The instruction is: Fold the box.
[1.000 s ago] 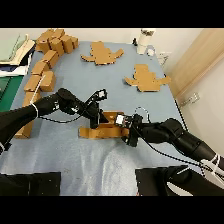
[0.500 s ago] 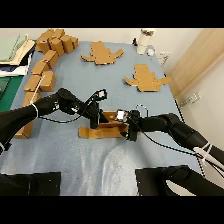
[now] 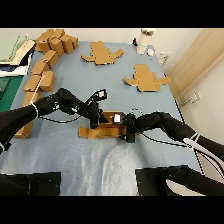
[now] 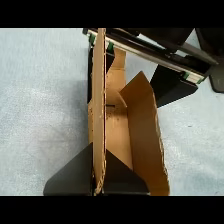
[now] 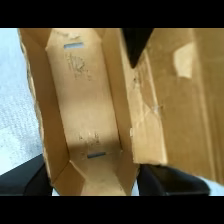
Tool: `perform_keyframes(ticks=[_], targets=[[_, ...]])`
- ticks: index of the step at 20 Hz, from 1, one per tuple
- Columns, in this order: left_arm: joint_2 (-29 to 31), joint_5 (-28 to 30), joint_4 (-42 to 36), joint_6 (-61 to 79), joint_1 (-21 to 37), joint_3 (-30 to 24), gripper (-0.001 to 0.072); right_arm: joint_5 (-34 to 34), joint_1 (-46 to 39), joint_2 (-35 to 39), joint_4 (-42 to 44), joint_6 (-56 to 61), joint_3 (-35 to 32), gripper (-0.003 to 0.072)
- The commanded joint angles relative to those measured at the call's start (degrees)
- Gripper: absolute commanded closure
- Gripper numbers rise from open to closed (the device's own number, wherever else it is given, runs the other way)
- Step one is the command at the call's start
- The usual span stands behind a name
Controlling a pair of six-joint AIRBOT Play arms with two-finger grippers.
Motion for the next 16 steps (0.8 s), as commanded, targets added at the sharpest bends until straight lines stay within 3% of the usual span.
perform_keyframes(ticks=[1, 16], targets=[[0.0, 0.1, -0.1, 0.0, 0.0, 0.0, 0.0697, -1.6, -0.6, -2.9, 1.8, -2.8, 1.7, -0.0034], [0.0, 0.1, -0.1, 0.0, 0.0, 0.0, 0.0697, -3.8, -1.7, -1.8, 0.6, -1.2, 2.0, -0.0034]])
